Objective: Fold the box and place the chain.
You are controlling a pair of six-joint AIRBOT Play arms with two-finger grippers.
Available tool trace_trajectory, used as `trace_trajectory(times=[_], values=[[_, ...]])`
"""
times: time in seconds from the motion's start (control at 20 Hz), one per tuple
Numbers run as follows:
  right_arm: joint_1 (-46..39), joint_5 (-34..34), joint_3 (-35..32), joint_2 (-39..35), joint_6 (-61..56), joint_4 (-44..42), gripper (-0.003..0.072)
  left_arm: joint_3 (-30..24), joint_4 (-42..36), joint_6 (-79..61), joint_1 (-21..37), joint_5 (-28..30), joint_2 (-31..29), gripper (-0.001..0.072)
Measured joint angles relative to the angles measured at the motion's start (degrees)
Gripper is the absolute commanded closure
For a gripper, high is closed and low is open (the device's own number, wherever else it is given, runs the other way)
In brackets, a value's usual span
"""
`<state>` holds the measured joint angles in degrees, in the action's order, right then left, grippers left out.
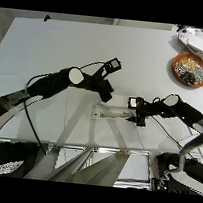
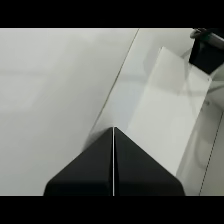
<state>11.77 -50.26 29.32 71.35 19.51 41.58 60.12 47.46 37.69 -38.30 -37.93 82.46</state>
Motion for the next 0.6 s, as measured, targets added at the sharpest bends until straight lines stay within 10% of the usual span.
trace_trajectory(times=[0.3, 0.6], values=[[-0.02, -0.02, 0.00, 0.00, 0.02, 0.02, 0.0368, -1.46, 6.80, -4.33, 4.24, -9.75, -8.57, 0.0710], [-0.02, -0.09, 0.02, 0.00, 0.13, 0.07, 0.0368, -10.80, -2.25, -14.64, 3.54, -9.53, -10.84, 0.0709]])
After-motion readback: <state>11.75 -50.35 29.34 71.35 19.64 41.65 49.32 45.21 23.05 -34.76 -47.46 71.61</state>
